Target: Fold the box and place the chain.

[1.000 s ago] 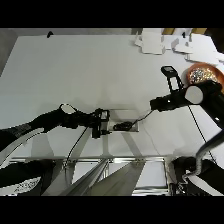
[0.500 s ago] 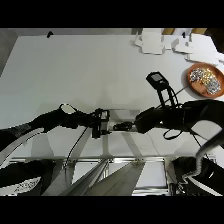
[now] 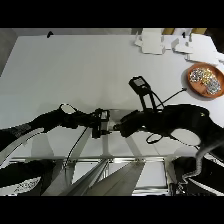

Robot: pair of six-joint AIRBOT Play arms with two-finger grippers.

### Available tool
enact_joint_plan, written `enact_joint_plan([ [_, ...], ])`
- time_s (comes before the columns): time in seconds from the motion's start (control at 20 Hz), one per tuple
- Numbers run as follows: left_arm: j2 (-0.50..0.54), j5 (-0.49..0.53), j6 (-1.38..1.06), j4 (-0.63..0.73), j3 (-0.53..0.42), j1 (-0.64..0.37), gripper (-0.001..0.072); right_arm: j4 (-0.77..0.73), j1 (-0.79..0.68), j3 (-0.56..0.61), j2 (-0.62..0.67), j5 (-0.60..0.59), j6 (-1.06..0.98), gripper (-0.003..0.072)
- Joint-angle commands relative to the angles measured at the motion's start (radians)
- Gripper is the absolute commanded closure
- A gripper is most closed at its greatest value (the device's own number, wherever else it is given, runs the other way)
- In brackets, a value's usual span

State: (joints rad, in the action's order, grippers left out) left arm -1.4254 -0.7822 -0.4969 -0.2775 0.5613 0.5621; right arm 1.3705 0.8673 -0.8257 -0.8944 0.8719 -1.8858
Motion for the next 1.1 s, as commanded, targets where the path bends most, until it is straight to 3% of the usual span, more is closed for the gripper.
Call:
enact_joint_plan([
  [0.0,0.001,0.0,0.0,0.0,0.0,0.0,0.0454,0.006,0.005,0.001,-0.116,-0.008,0.041,0.0573],
  [0.15,0.001,0.0,0.0,0.0,0.0,0.0,0.0455,0.01,0.005,-0.005,-0.139,0.034,0.073,0.0433],
  [0.3,0.001,0.0,0.0,0.0,0.0,0.0,0.0454,0.079,-0.031,-0.074,-0.115,0.113,0.099,0.0433],
  [0.45,0.001,0.0,0.0,0.0,0.0,0.0,0.0454,0.18,-0.161,-0.154,-0.098,0.194,0.1,0.0453],
  [0.55,0.001,0.0,0.0,0.0,0.0,0.0,0.0455,0.233,-0.278,-0.154,-0.098,0.202,0.111,0.0531],
  [0.8,0.001,0.0,0.0,0.0,0.0,0.0,0.0454,0.301,-0.54,-0.151,-0.174,0.214,0.126,0.0523],
  [0.85,0.001,0.0,0.0,0.0,0.0,0.0,0.0454,0.301,-0.572,-0.151,-0.2,0.214,0.136,0.0494],
  [0.95,0.001,0.0,0.0,0.0,0.0,0.0,0.0454,0.3,-0.618,-0.15,-0.255,0.214,0.137,0.0343],
  [1.05,0.001,0.0,0.0,0.0,0.0,0.0,0.0454,0.3,-0.631,-0.15,-0.31,0.215,0.137,0.0334],
])
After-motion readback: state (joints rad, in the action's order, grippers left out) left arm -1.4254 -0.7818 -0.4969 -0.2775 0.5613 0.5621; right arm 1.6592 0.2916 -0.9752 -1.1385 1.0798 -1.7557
